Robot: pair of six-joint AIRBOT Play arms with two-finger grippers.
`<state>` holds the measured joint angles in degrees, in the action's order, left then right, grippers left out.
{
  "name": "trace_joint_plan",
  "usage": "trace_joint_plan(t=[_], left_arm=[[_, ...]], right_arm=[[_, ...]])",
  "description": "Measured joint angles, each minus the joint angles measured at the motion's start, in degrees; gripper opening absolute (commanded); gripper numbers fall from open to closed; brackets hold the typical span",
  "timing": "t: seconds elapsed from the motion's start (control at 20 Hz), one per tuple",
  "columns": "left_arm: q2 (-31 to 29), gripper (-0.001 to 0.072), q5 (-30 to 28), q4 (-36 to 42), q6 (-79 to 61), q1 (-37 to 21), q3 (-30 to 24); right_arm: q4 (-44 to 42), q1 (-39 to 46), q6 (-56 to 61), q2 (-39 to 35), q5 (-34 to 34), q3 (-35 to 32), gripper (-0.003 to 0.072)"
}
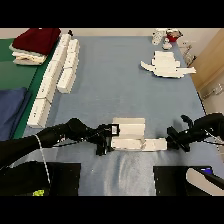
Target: Fold the box.
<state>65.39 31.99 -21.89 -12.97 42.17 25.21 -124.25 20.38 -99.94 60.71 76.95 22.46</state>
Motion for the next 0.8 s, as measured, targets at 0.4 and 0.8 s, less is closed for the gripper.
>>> trace_joint_plan(t=[0.4, 0.8], left_arm=[[0.00, 0.0535, 0.00, 0.02, 0.00, 0.00, 0.00], [0.00, 0.0534, -0.02, 0.02, 0.02, 0.00, 0.00]], right_arm=[[-5.92, -8.81, -2.14, 0.31, -2.01, -0.48, 0.0025], [-8.28, -13.18, -7.74, -0.50, -0.24, 3.74, 0.0249]])
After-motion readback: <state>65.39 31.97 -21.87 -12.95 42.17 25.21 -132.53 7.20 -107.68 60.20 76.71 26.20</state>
